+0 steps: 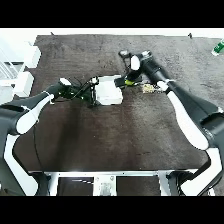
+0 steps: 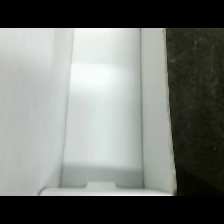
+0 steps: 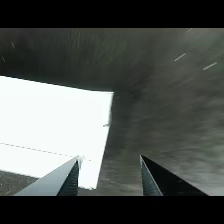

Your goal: Fold the box and place the chain.

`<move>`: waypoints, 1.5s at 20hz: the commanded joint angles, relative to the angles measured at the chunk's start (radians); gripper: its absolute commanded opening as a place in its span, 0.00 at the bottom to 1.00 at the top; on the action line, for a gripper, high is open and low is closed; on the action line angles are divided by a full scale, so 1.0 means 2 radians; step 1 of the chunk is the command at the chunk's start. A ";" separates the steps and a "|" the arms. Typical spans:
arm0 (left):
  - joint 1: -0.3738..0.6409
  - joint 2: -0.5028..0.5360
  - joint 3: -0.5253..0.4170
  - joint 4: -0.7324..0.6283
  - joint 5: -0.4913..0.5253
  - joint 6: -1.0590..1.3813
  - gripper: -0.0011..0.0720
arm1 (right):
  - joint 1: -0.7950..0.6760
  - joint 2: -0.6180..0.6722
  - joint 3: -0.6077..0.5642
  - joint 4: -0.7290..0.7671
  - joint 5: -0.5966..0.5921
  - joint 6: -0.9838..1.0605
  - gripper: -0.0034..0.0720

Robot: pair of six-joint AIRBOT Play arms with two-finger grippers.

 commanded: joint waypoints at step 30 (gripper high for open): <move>0.000 0.000 0.000 0.000 0.001 0.000 0.65 | -0.195 0.028 -0.251 0.146 -0.270 -0.129 0.25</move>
